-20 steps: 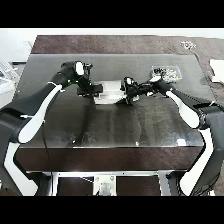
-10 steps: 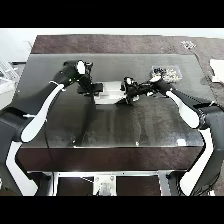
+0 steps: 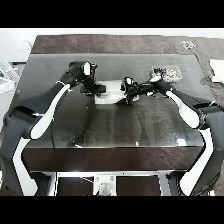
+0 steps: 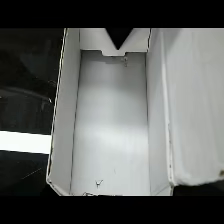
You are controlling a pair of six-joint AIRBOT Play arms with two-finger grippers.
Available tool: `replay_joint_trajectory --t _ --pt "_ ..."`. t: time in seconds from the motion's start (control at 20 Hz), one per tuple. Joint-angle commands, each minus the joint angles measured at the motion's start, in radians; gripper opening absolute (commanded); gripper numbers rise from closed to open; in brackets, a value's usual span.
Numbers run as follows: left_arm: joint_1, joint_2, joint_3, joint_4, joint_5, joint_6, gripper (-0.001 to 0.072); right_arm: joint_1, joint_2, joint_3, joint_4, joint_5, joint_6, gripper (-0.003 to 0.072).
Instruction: Fold the box and place the chain.
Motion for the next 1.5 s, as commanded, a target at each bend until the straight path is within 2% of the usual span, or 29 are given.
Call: replay_joint_trajectory --t 0.0,0.05,0.1,0.25,0.3,0.55,0.6,0.65,0.7,0.85,1.0,1.25,1.35,1.45 --pt "-0.005 -0.016 0.024 0.019 -0.034 -0.008 0.0346 0.001 0.000 0.000 0.002 0.000 0.000 0.0582" --pt "-0.004 -0.016 0.024 0.022 -0.037 -0.007 0.0230 0.001 0.000 0.000 0.002 0.000 0.000 0.0582" --pt "-0.004 -0.016 0.024 0.026 -0.036 -0.007 0.0076 0.001 0.000 0.000 0.002 0.000 0.000 0.0582" --pt "-0.004 -0.016 0.024 0.027 -0.041 -0.007 0.0068 0.001 0.000 0.000 0.002 0.000 0.000 0.0582" --pt "-0.005 -0.017 0.024 0.027 -0.043 -0.002 0.0021 0.001 0.000 0.000 0.002 0.000 0.000 0.0582" --pt "-0.004 -0.018 0.024 0.024 -0.029 0.006 0.0021 0.001 0.000 0.000 0.002 0.000 0.000 0.0582" --pt "-0.004 -0.018 0.024 0.016 -0.024 0.016 0.0105 0.001 0.000 0.000 0.001 0.000 0.000 0.0582" --pt "-0.004 -0.018 0.024 0.002 -0.022 0.016 0.0413 0.001 0.000 0.000 0.002 0.000 0.000 0.0582" --pt "-0.004 -0.017 0.027 -0.005 -0.022 0.026 0.0483 0.001 0.000 0.000 0.001 0.000 0.000 0.0582" --pt "0.004 -0.015 0.052 -0.029 -0.050 0.058 0.0488 0.001 0.000 0.000 0.002 0.000 0.000 0.0582" --pt "0.034 -0.014 0.101 -0.119 -0.160 0.180 0.0489 0.001 0.000 0.000 0.002 0.000 0.000 0.0582" --pt "0.167 0.055 0.115 -0.429 -0.309 0.592 0.0488 0.001 0.000 0.000 0.001 0.000 0.000 0.0582" --pt "0.229 0.091 0.114 -0.496 -0.367 0.745 0.0488 0.001 0.000 0.000 0.002 0.000 0.000 0.0582" --pt "0.291 0.105 0.114 -0.506 -0.437 0.907 0.0487 0.001 0.000 0.000 0.002 0.000 0.000 0.0582"
